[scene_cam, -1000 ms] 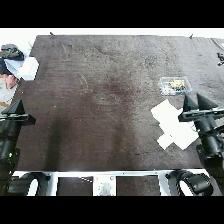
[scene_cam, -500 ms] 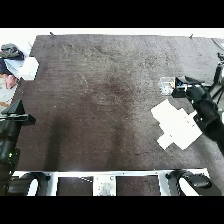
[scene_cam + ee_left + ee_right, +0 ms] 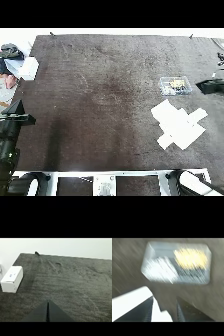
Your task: Fold the box and place the chain.
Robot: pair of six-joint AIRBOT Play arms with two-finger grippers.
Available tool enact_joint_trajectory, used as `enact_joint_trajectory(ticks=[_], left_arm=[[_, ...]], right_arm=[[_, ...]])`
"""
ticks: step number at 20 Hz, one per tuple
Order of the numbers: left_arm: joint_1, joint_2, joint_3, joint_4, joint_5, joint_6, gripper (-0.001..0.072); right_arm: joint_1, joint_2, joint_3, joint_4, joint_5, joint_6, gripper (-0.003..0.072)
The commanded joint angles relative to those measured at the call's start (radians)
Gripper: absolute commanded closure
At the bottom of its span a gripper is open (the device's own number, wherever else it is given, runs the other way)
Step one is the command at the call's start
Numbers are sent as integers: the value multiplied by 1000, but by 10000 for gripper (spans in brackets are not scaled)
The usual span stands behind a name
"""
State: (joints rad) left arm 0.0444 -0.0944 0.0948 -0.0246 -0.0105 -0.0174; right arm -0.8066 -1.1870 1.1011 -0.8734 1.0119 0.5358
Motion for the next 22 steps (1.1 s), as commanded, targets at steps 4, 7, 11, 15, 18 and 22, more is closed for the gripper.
enact_joint_trajectory(ticks=[4,7,11,15,18,22], left_arm=[[1,0,0,0,1,0,696],[1,0,0,0,0,0,696],[1,0,0,0,0,0,697],[1,0,0,0,0,0,697],[1,0,0,0,0,0,697],[1,0,0,0,0,0,696]], right_arm=[[-123,-306,315,-318,322,71,294],[-123,-431,429,-325,396,68,294],[-123,-541,512,-349,427,60,293],[-123,-624,518,-349,539,25,293],[-123,-671,518,-327,613,26,293],[-122,-710,518,-327,631,26,294]])
